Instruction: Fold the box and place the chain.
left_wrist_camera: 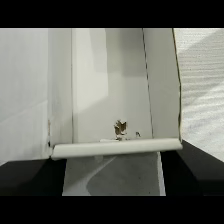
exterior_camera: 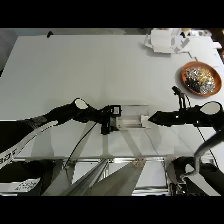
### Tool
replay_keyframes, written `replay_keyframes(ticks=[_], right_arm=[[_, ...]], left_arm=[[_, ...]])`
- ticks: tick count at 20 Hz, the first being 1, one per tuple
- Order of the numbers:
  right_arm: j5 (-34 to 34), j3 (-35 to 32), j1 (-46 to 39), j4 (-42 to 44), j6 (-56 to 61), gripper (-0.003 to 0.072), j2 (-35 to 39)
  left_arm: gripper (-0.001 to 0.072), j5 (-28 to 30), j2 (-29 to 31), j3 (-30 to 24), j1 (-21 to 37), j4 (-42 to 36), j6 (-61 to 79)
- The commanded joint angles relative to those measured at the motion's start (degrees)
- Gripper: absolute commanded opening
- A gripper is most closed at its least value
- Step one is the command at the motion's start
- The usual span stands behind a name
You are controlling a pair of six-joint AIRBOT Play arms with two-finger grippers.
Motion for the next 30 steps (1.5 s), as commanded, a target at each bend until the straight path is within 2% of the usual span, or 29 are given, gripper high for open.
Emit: replay_keyframes(ticks=[1, 7, 14, 22, 26, 30], right_arm=[[-2.62, 0.09, 4.48, 1.38, -0.33, 0.0473, 0.04], [-6.38, 0.63, 9.97, -4.39, 4.98, 0.0476, 0.02], [-8.0, 7.82, 19.34, -17.94, 19.12, 0.047, -1.64], [-9.55, 8.02, 26.32, -19.41, 25.88, 0.0456, -3.78], [-10.56, 8.07, 28.37, -26.67, 34.05, 0.0455, -4.33], [-10.36, 9.53, 32.0, -30.69, 38.45, 0.0454, -8.09]], left_arm=[[0.0141, 0.0, 0.02, 0.02, 0.04, 0.02, 0.02], [0.0141, -0.02, 0.02, 0.02, 0.04, 0.02, 0.02], [0.0141, -0.02, 0.02, 0.02, 0.04, 0.02, 0.02], [0.0141, -0.02, 0.02, 0.02, 0.04, 0.02, 0.02], [0.0141, -0.02, 0.02, 0.02, 0.04, 0.02, 0.02], [0.0141, -0.02, 0.02, 0.02, 0.04, 0.02, 0.02]])
